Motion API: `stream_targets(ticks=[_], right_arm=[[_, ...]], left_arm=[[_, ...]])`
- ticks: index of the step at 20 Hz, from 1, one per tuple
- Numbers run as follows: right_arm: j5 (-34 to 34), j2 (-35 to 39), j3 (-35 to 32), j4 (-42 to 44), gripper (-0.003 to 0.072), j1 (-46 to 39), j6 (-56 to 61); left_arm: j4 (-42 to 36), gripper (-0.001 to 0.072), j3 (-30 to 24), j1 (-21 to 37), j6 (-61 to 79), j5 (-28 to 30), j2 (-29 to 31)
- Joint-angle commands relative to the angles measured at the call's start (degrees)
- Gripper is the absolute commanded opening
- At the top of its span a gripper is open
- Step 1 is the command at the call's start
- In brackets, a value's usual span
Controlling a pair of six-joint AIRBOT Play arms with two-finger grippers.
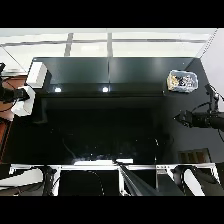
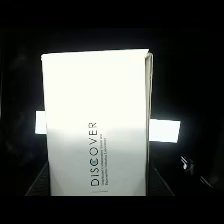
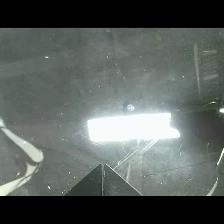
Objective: Fold the box and place the chain.
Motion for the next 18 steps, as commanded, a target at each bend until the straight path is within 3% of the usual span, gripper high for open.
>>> stream_targets(ticks=[1,7,8,9,10,15,16,18], right_arm=[[-0.81,0.04,-0.04,0.04,0.0012,0.00,0.83],[-1.03,0.04,-0.04,0.09,0.0012,0.00,2.01],[-0.79,0.04,-0.04,0.35,0.0012,0.00,2.01],[-0.55,0.04,-0.04,0.92,0.0012,0.00,1.99],[-0.44,0.04,-0.04,1.49,0.0012,0.00,1.99],[-0.92,0.04,-0.04,2.58,0.0012,2.54,1.75],[-1.38,0.04,-0.04,2.58,0.0012,4.28,1.75],[-3.74,0.04,-0.04,2.47,0.0012,8.92,1.75]], left_arm=[[-4.61,0.0293,3.76,0.39,6.99,0.55,-5.31],[-2.54,0.0294,7.72,-1.79,9.49,1.38,-9.25],[-2.45,0.0352,8.28,-1.90,9.46,1.66,-9.25],[-2.34,0.0607,9.22,-2.05,9.42,1.25,-9.22],[-2.34,0.0708,10.88,-2.25,8.46,0.37,-9.18],[-2.56,0.0698,26.69,-4.37,-9.46,-7.34,-7.96],[-2.82,0.0600,29.38,-4.85,-13.44,-9.31,-7.52],[-5.79,0.0064,31.63,-6.19,-15.17,-13.29,-5.42]])
